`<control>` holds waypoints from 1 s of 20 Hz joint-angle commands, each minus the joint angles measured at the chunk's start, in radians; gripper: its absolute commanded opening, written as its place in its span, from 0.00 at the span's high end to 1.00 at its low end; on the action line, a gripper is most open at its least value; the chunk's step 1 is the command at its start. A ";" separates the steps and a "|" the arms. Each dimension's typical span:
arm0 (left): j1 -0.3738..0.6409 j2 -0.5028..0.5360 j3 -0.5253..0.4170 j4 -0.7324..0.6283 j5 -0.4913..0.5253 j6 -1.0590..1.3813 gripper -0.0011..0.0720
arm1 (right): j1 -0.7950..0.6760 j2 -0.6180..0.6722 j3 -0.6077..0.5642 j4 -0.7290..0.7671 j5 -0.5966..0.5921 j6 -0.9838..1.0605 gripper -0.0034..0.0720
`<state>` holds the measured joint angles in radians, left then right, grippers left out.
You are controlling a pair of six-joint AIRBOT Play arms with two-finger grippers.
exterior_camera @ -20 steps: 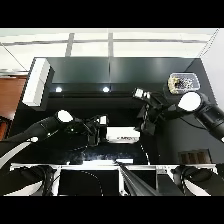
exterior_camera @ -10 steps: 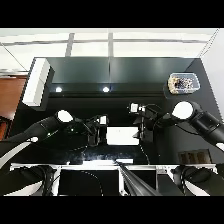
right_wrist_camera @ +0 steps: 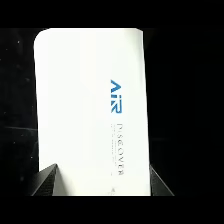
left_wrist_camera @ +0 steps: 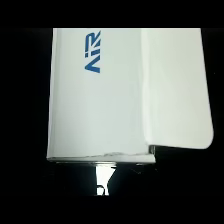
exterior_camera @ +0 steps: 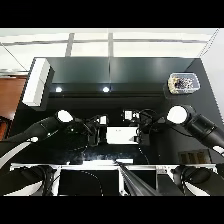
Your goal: Fold the box and place the chain.
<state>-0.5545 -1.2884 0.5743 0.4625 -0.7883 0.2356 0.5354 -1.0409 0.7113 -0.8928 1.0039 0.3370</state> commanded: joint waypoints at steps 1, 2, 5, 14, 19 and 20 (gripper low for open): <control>0.000 -0.001 0.001 0.000 0.000 0.000 0.43 | 0.006 -0.008 -0.002 0.000 -0.042 -0.006 0.07; 0.000 -0.001 0.001 0.000 0.000 0.000 0.43 | 0.015 -0.009 -0.002 -0.001 -0.042 -0.006 0.06; 0.000 -0.001 0.001 0.000 0.000 0.000 0.43 | 0.047 -0.009 -0.002 -0.001 -0.042 -0.006 0.06; 0.000 -0.001 0.001 0.000 0.000 0.000 0.43 | 0.052 -0.009 -0.002 -0.073 -0.125 0.039 0.07; 0.000 -0.001 0.001 0.000 0.000 0.000 0.43 | 0.051 -0.009 -0.001 -0.056 -0.137 0.060 0.06; 0.000 -0.001 0.001 0.000 0.000 0.000 0.43 | 0.051 -0.009 -0.001 -0.053 -0.137 0.059 0.06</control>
